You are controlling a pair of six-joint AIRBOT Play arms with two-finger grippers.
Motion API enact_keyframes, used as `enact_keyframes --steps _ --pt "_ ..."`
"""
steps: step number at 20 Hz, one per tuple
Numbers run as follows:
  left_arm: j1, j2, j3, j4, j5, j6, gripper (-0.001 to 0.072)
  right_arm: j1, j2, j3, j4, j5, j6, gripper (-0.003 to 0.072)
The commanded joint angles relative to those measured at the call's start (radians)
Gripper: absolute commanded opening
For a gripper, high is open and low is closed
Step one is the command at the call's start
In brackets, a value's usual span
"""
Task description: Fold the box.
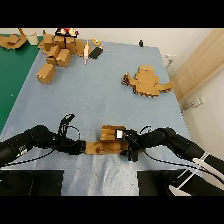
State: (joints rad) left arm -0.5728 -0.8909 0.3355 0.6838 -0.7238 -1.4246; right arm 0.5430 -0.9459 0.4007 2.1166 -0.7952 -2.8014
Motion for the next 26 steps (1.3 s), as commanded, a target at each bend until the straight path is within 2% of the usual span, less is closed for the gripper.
enact_keyframes --steps 1,5,10,12,15,16,23,26 --pt "-0.001 0.000 0.000 -0.047 -0.001 0.029 0.0009 0.000 0.000 0.000 0.000 0.000 0.000 0.0444" --pt "-0.001 0.000 0.000 -0.118 0.000 0.080 0.0009 0.000 0.000 0.000 0.000 0.000 0.000 0.0443" --pt "0.001 0.000 0.000 -0.108 -0.006 0.099 0.0010 0.000 0.000 0.000 0.000 0.000 0.000 0.0444" --pt "0.001 0.000 0.000 -0.050 -0.016 0.066 0.0009 0.000 0.000 0.000 0.000 0.000 0.000 0.0443" --pt "0.001 0.002 0.000 0.136 -0.018 -0.119 0.0009 0.000 0.000 0.000 0.000 0.000 0.000 0.0444" --pt "0.001 0.002 0.000 0.148 -0.018 -0.125 0.0009 0.000 0.000 0.000 0.000 0.000 0.000 0.0444" --pt "0.000 0.000 0.000 0.119 -0.015 -0.098 0.0009 0.000 0.000 0.000 0.000 0.000 0.000 0.0443" --pt "-0.001 -0.001 0.000 0.011 -0.004 -0.008 0.0009 0.000 0.000 0.000 0.000 0.000 0.000 0.0444"
